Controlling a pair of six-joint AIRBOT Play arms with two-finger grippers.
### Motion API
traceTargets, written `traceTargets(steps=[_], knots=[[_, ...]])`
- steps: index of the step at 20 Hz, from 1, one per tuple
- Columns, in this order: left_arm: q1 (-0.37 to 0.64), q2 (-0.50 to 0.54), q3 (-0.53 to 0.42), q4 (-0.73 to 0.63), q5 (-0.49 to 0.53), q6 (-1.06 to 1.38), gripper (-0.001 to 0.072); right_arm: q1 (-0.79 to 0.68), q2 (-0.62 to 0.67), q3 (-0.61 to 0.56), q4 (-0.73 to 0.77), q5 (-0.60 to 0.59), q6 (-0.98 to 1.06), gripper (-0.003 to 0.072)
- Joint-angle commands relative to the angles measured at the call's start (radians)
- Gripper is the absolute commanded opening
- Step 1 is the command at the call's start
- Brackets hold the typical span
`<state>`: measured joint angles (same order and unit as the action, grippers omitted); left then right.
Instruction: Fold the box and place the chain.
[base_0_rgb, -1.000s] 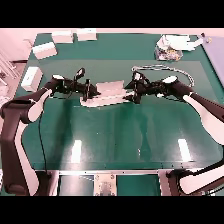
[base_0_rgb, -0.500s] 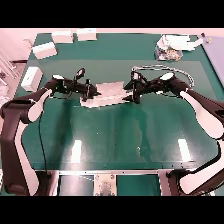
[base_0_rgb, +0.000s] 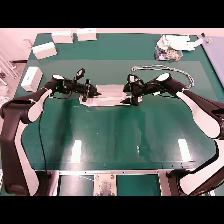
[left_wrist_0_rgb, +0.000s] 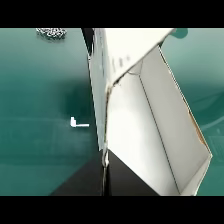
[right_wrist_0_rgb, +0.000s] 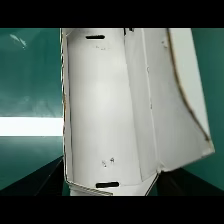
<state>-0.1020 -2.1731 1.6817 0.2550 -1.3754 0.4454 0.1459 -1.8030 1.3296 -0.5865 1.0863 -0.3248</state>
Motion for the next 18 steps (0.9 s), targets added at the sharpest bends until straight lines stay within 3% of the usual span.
traceTargets(steps=[1,3,4,18], knots=[[0.0,0.001,0.001,-0.001,0.003,0.0,0.0021,0.004,-0.007,-0.002,-0.014,0.015,0.036,0.0621],[0.0,0.001,0.001,-0.001,0.003,0.0,0.002,0.007,-0.008,-0.004,-0.022,0.015,0.036,0.0625],[0.0,0.001,0.001,-0.001,0.003,0.0,0.002,0.007,-0.008,-0.004,-0.033,0.015,0.032,0.0664],[0.0,0.0,0.001,-0.001,0.003,0.0,0.0021,0.027,-0.041,-0.001,0.01,0.004,0.003,0.0664]])
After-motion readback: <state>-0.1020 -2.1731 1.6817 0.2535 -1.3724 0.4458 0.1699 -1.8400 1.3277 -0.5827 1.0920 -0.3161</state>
